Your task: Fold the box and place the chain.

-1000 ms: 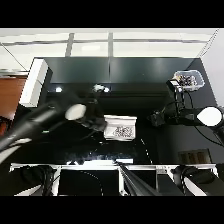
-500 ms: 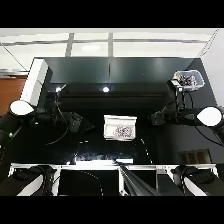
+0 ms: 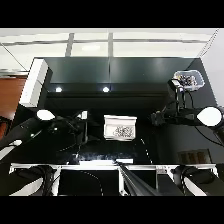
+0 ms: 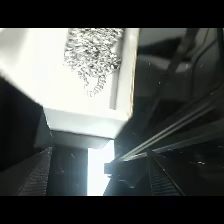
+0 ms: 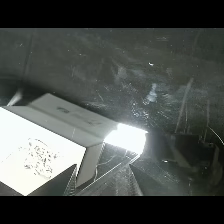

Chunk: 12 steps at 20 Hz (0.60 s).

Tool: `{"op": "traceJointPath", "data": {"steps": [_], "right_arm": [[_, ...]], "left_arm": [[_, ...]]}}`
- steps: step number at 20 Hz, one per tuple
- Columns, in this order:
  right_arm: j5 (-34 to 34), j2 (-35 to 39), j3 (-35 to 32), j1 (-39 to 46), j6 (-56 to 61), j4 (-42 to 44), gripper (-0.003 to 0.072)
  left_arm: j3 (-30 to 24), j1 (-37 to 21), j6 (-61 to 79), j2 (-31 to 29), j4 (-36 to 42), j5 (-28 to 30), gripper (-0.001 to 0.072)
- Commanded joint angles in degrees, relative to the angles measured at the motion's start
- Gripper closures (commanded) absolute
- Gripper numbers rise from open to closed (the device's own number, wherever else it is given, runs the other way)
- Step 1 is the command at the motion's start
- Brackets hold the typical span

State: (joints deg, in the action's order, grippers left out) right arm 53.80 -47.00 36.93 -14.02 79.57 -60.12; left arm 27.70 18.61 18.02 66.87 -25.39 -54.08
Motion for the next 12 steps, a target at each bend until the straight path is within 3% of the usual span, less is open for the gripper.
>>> {"op": "traceJointPath", "data": {"steps": [1, 6, 12], "right_arm": [[-0.2, 0.0, 0.0, 0.0, 0.3, 0.0, 0.0313], [-0.2, 0.0, 0.0, 0.0, 0.3, 0.0, 0.0313], [-0.5, 0.0, 0.0, 0.0, 0.3, -0.2, 0.0312]], "left_arm": [[1.8, 2.4, 4.5, 3.8, 3.9, 5.2, 0.0004], [1.8, 2.6, 4.0, 4.1, 7.2, 5.3, 0.0003], [2.3, 7.0, 3.4, 4.1, 0.0, 6.3, 0.0002]]}}
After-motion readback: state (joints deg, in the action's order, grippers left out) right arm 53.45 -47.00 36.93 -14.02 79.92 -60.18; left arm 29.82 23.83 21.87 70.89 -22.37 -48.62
